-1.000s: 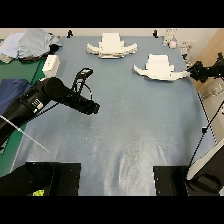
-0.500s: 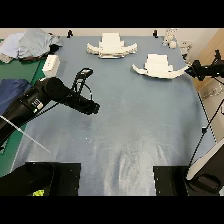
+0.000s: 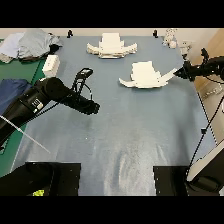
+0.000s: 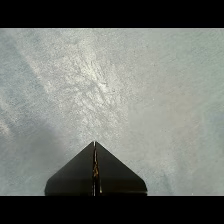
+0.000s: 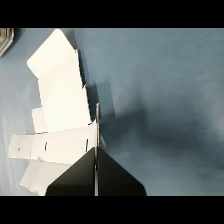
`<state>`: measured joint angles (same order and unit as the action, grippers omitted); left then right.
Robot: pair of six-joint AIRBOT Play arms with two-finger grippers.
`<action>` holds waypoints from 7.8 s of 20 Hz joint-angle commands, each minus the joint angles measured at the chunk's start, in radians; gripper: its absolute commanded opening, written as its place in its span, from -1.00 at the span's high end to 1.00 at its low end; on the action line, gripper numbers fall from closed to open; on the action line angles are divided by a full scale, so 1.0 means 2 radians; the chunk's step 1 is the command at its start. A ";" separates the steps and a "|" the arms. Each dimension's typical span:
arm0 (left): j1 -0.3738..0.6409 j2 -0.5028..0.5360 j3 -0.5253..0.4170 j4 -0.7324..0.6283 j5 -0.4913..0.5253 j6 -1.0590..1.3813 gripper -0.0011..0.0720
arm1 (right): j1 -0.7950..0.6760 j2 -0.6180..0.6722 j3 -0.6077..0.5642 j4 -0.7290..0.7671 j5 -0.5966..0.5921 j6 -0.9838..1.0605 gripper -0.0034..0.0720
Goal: Fold the box.
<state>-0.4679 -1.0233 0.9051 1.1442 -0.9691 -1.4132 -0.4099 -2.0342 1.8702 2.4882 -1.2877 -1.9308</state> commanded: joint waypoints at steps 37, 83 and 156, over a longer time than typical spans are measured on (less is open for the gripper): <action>0.000 0.000 0.000 0.000 0.001 0.001 0.94 | 0.201 0.320 -0.550 -0.045 0.015 -0.041 0.77; 0.193 -0.293 0.018 -0.336 -0.202 0.308 -0.12 | 0.391 0.604 -0.769 -0.031 0.244 0.002 0.91; 0.009 -0.081 -0.168 -0.435 0.008 0.854 0.94 | 0.324 0.596 -0.611 -0.373 0.240 0.303 0.13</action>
<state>-0.4541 -1.1843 0.5686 0.2790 -0.9428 0.3069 0.2371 -0.8356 0.6491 1.7069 -0.7994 -1.3243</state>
